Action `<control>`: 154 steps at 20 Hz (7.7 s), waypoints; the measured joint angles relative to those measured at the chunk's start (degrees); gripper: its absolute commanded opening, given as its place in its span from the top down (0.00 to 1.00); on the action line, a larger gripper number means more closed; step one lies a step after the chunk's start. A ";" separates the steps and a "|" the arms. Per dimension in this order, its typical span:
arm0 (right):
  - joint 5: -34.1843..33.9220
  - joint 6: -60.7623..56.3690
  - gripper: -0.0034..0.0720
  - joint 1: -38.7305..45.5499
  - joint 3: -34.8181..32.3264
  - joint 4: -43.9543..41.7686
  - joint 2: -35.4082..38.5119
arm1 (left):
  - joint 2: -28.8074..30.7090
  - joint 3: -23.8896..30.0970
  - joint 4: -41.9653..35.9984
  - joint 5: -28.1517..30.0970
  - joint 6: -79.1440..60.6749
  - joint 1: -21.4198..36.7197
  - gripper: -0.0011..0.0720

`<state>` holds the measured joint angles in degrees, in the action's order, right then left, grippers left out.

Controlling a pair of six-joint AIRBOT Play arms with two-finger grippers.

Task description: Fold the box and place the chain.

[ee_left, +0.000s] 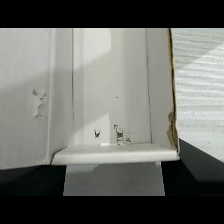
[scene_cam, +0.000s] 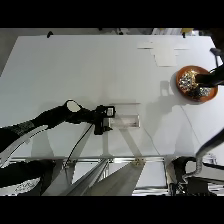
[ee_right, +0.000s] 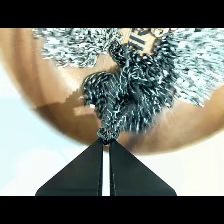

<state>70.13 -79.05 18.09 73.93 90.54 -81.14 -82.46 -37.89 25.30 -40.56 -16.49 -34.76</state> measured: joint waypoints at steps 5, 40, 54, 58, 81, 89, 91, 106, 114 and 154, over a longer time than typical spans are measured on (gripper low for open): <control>5.49 1.73 0.93 0.00 0.00 -9.14 12.00 | 0.00 0.00 0.00 0.00 0.00 0.00 0.70; -5.79 4.50 0.94 -48.57 -17.33 -25.27 34.38 | 0.00 0.00 0.00 0.00 0.00 0.00 0.70; -15.41 15.72 0.86 -52.70 -30.27 -34.77 20.96 | 0.00 0.00 0.00 0.00 0.00 0.00 0.70; -17.05 16.28 0.69 -53.31 -30.34 -34.14 19.04 | 0.00 0.00 0.00 0.00 -0.02 0.00 0.70; -10.69 -1.09 0.47 -11.43 -19.56 -13.00 6.75 | 0.00 0.00 0.00 0.00 0.00 0.00 0.70; -16.65 -10.32 0.47 -10.49 -20.09 -10.05 2.03 | 0.00 0.00 0.00 0.00 0.00 0.00 0.70; -16.65 -11.26 0.47 -10.43 -20.11 -8.48 1.77 | 0.00 0.00 0.00 0.00 -0.02 0.00 0.70; -19.41 -16.00 0.47 -7.08 -20.11 -5.81 1.01 | 0.00 0.00 0.00 0.00 -0.02 0.00 0.70; -18.88 -12.63 0.93 -6.75 -20.13 -7.13 -0.83 | 0.00 0.00 0.00 0.00 0.00 0.00 0.70; -18.62 2.89 0.93 -45.29 -20.13 -40.72 43.21 | 0.00 0.00 0.00 0.00 -0.02 0.00 0.70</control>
<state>51.51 -76.16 -27.20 53.80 49.82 -37.93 -82.46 -37.89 25.30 -40.56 -16.51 -34.76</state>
